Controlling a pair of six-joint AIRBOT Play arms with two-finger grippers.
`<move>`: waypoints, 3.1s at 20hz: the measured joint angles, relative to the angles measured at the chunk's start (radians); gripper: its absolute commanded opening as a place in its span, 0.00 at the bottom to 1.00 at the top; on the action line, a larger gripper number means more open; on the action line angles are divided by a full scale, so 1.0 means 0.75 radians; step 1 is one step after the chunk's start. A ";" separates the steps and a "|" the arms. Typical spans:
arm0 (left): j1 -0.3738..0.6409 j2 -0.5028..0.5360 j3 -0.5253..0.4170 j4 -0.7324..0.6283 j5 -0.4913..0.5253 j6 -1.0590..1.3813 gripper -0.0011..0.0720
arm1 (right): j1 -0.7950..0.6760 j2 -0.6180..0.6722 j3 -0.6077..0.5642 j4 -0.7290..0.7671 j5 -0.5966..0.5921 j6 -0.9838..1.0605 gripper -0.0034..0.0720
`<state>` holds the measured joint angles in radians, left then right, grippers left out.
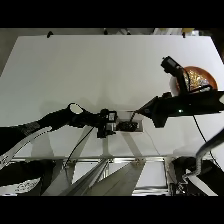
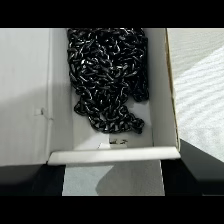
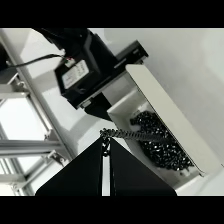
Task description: Fold the box and place the chain.
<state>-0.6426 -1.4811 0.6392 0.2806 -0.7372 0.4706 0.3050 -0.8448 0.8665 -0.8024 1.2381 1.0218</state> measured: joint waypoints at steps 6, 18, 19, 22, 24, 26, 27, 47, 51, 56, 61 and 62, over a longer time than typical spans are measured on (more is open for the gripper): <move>0.000 0.000 0.000 0.000 0.000 0.001 0.47 | 0.080 -0.184 -0.003 -0.030 -0.037 -0.012 0.07; 0.000 0.000 0.000 0.000 0.000 0.000 0.47 | 0.291 -0.372 -0.004 -0.300 -0.125 0.011 0.31; 0.000 0.000 0.000 0.000 0.000 0.000 0.47 | 0.303 -0.376 -0.003 -0.308 -0.133 0.015 0.31; 0.000 0.000 0.000 -0.001 0.000 0.000 0.47 | 0.324 -0.381 0.033 -0.328 -0.125 0.026 0.31; 0.000 0.000 0.000 -0.001 -0.001 0.000 0.47 | 0.330 -0.384 0.096 -0.354 -0.095 0.028 0.14; 0.000 0.000 0.000 -0.001 0.000 0.000 0.47 | 0.333 -0.384 0.166 -0.367 -0.095 0.027 0.07; 0.000 0.000 0.000 -0.001 0.000 0.000 0.47 | 0.334 -0.385 0.193 -0.372 -0.118 0.020 0.07; 0.000 0.000 0.000 0.000 0.000 0.000 0.47 | 0.394 -0.495 0.067 -0.359 -0.195 -0.441 0.44; 0.000 0.000 0.000 0.000 0.000 0.001 0.47 | 0.438 -0.483 0.039 -0.361 -0.233 -0.505 0.44; 0.000 0.000 0.000 0.000 0.000 0.001 0.47 | 0.487 -0.425 0.023 -0.438 -0.254 -0.528 0.44; 0.000 0.000 0.000 0.000 0.000 0.000 0.47 | 0.508 -0.394 -0.013 -0.477 -0.262 -0.535 0.44; 0.000 0.000 0.000 -0.001 0.000 0.000 0.47 | 0.515 -0.393 -0.024 -0.483 -0.263 -0.536 0.44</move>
<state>-0.6426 -1.4811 0.6392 0.2802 -0.7372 0.4706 0.6910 -1.1393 0.8482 -1.1645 1.0409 0.6201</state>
